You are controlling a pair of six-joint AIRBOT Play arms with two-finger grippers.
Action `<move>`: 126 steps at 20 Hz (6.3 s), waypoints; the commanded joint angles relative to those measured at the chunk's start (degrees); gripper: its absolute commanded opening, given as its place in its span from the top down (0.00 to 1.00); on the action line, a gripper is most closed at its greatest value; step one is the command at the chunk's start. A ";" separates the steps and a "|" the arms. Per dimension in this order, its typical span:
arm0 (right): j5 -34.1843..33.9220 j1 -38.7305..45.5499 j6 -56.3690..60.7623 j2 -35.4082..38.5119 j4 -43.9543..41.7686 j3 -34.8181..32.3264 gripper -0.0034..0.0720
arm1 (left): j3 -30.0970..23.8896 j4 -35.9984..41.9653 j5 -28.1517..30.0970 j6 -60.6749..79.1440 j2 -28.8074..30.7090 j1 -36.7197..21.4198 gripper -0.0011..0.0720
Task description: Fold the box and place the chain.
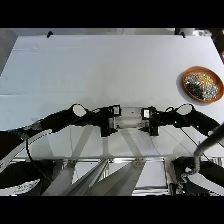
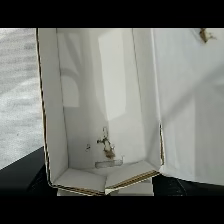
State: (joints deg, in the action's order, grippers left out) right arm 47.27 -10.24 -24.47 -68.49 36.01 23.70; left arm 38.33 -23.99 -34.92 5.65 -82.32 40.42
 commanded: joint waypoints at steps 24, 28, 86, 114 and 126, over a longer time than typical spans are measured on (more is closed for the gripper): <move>0.04 0.00 -0.04 0.04 -0.02 -0.02 0.33 | 0.02 1.68 -1.36 0.55 -0.04 0.04 0.80; -1.70 0.00 -0.04 0.04 -0.04 -0.02 0.36 | 0.02 1.66 -1.33 0.55 -0.04 0.02 0.80; -8.04 -0.04 40.19 7.26 -4.42 0.00 0.94 | 0.02 -3.91 -1.11 0.55 0.02 0.02 0.80; 18.36 -3.58 35.60 29.79 29.22 4.22 0.64 | 0.02 -3.91 -1.36 0.55 0.02 0.02 0.80; -1.33 -10.71 30.38 12.61 32.11 2.69 0.61 | 0.02 -3.91 -1.36 0.55 0.02 0.02 0.80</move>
State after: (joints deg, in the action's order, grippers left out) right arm 50.13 -20.67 6.35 -52.49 67.59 26.46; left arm 38.39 -27.90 -36.27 6.17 -82.26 40.47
